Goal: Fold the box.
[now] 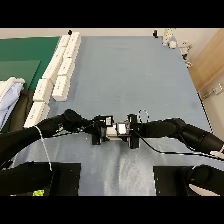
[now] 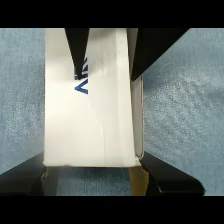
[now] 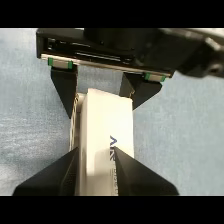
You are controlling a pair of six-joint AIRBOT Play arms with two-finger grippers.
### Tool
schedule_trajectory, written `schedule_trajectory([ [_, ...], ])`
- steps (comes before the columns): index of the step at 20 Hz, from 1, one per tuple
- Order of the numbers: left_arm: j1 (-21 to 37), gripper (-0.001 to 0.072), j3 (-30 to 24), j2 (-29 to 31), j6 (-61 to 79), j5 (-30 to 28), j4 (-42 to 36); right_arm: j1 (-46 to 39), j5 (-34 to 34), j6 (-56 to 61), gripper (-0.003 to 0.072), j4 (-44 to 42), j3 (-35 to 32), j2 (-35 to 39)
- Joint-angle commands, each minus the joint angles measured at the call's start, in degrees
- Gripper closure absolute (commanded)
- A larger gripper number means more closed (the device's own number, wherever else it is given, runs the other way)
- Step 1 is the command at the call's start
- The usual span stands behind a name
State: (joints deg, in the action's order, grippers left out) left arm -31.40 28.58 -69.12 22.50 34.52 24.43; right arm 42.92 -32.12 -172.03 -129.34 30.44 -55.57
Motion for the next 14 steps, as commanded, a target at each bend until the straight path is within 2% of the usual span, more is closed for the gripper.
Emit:
schedule_trajectory([
  [1,0.0,0.0242,0.0,0.0,0.0,0.0,0.0,0.0,0.1,0.0,0.0310,-0.1,0.2,1.6],
  [3,0.0,0.0242,0.0,0.0,0.0,0.0,0.0,0.0,0.0,0.3,0.0231,-0.2,0.2,3.6],
  [6,0.0,0.0242,0.0,0.0,0.0,0.0,0.0,0.0,-0.1,4.2,0.0231,-0.6,0.1,7.2],
  [8,0.0,0.0242,0.0,0.0,0.0,0.0,0.0,-0.3,0.0,11.2,0.0241,-0.6,0.1,8.9],
  [9,0.0,0.0242,0.0,0.0,0.0,0.0,0.0,-0.5,0.3,16.2,0.0289,-1.0,-0.1,9.5],
  [11,0.0,0.0242,0.0,0.0,0.0,0.0,0.0,-0.5,3.1,24.1,0.0681,-3.4,-1.4,9.9],
  [14,0.0,0.0242,0.0,0.0,0.0,0.0,0.0,-0.2,10.9,32.4,0.0682,-11.2,-6.0,10.1],
])
